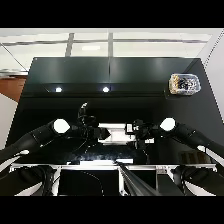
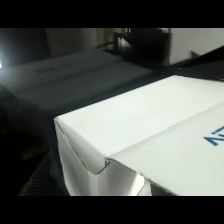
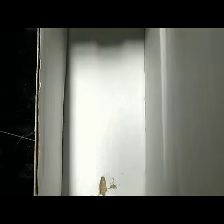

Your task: Fold the box and place the chain.

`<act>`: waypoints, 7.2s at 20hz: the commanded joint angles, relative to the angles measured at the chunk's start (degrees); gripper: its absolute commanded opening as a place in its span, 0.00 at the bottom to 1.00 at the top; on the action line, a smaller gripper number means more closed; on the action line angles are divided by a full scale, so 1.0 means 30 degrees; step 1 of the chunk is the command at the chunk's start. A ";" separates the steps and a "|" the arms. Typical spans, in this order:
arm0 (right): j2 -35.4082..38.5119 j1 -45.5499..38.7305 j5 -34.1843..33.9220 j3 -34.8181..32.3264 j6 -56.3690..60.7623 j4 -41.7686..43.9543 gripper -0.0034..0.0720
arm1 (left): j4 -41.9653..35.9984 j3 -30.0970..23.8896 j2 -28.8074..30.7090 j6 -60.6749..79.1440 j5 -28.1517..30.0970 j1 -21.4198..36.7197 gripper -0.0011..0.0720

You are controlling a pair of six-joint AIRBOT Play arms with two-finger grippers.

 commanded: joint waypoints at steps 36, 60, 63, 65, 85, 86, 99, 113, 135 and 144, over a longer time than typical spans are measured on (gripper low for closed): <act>-0.0015 0.0022 -0.0036 -0.0007 0.0044 0.0000 0.75 | 1.6640 0.7206 -0.3694 -2.0159 -0.6120 -0.6200 0.36; -0.0015 0.0015 -0.0036 -0.0007 0.0044 0.0007 0.75 | 1.7129 0.8036 -0.4313 -2.0473 -0.6309 -0.6186 0.06; -0.0015 0.0022 -0.0036 -0.0007 0.0044 0.0000 0.75 | 1.7048 0.8123 -0.4313 -2.0480 -0.6302 -0.6186 0.43; -0.0015 0.0022 -0.0036 -0.0007 0.0044 0.0000 0.75 | 1.7056 0.8145 -0.4313 -2.0473 -0.6309 -0.6186 0.43; 0.0408 -0.0029 -0.0029 0.0000 0.0947 -0.0255 0.99 | 1.7070 0.8174 -0.4801 -2.0414 -0.7395 -0.6171 0.05; 0.0794 -0.0044 0.0007 0.0000 0.1384 -0.0831 0.99 | 1.7223 0.8174 -0.4714 -2.0385 -0.7679 -0.6171 0.05; 0.3038 -0.0015 0.0874 -0.0007 0.2616 -0.2193 0.98 | 1.8200 0.8000 -0.4619 -1.9380 -0.8109 -0.5850 0.05; 0.2987 0.0226 0.1996 -0.0015 0.5151 -0.1858 0.29 | 1.8061 0.8000 -0.4641 -1.9402 -0.8065 -0.5850 0.05; 0.2426 0.1413 -0.0488 -0.0015 0.6564 -0.0262 0.29 | 1.8032 0.8000 -0.4641 -1.9402 -0.8014 -0.5850 0.05; 0.2426 0.1406 -0.0481 -0.0015 0.6564 -0.0277 0.42 | 1.7959 0.8000 -0.4641 -1.9402 -0.8021 -0.5850 0.05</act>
